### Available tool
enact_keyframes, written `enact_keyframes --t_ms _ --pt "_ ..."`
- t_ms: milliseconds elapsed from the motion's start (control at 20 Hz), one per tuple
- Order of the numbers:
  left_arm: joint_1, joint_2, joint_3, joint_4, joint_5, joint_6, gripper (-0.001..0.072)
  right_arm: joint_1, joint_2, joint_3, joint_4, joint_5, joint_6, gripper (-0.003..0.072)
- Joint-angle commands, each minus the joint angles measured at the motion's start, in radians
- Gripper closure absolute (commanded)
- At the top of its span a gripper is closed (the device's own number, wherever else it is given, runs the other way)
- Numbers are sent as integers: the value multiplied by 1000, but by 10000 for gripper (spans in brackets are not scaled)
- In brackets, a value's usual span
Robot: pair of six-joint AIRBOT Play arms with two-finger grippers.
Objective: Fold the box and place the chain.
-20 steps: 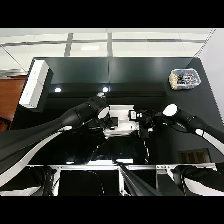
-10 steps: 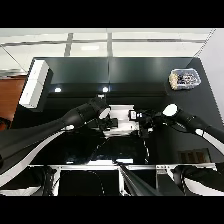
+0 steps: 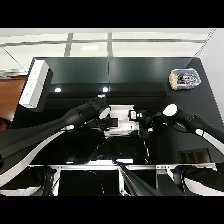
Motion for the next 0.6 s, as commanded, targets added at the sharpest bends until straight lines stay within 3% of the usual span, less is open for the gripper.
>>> enact_keyframes --t_ms 0,500,550 --pt "1 -1 1 -1 6 3 682 0 -1 0 0 0 0 424" --pt "1 -1 1 -6 6 3 683 0 -1 0 5 5 0 403" --pt "1 -1 1 -6 6 3 683 0 0 0 5 5 1 131"
